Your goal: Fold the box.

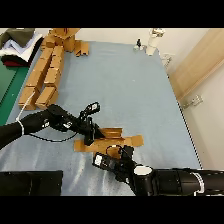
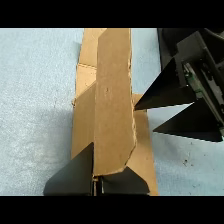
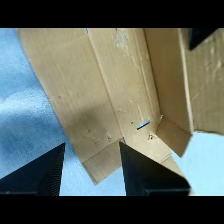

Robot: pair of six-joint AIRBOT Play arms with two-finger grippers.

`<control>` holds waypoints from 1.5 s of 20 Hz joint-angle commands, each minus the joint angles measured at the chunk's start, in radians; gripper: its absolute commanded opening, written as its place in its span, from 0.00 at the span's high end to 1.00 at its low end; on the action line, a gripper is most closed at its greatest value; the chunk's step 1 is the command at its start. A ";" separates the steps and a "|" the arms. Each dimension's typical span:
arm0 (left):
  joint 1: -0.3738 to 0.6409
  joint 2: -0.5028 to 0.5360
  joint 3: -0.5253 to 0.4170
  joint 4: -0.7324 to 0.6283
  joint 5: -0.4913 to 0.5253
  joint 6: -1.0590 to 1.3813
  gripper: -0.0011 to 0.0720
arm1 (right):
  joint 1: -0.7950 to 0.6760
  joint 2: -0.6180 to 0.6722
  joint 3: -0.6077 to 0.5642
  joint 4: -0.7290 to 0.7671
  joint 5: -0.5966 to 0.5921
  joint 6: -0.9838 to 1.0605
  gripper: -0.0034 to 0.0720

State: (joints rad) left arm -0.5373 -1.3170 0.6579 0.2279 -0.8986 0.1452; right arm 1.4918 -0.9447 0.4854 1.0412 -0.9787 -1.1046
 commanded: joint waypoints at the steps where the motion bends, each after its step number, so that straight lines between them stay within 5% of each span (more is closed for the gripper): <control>1: 0.001 0.000 0.000 0.000 0.000 0.000 0.97 | -0.007 -0.008 0.000 0.001 0.006 0.004 0.27; 12: 0.001 0.000 0.000 0.000 0.000 0.000 0.97 | -0.007 -0.084 0.003 -0.010 0.029 0.008 0.27; 27: 0.001 0.000 0.000 0.000 0.000 0.000 0.97 | -0.007 -0.011 0.027 -0.163 -0.013 0.113 0.29; 28: 0.001 0.000 0.000 0.000 0.000 0.000 0.97 | -0.007 -0.011 0.026 -0.190 -0.008 0.145 0.27; 30: 0.001 0.000 0.000 0.000 0.000 0.000 0.97 | -0.007 -0.012 0.026 -0.204 -0.006 0.149 0.03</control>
State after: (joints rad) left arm -0.5373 -1.3170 0.6579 0.2279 -0.8982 0.1452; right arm 1.4849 -0.9596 0.5114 0.8864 -0.9871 -0.9993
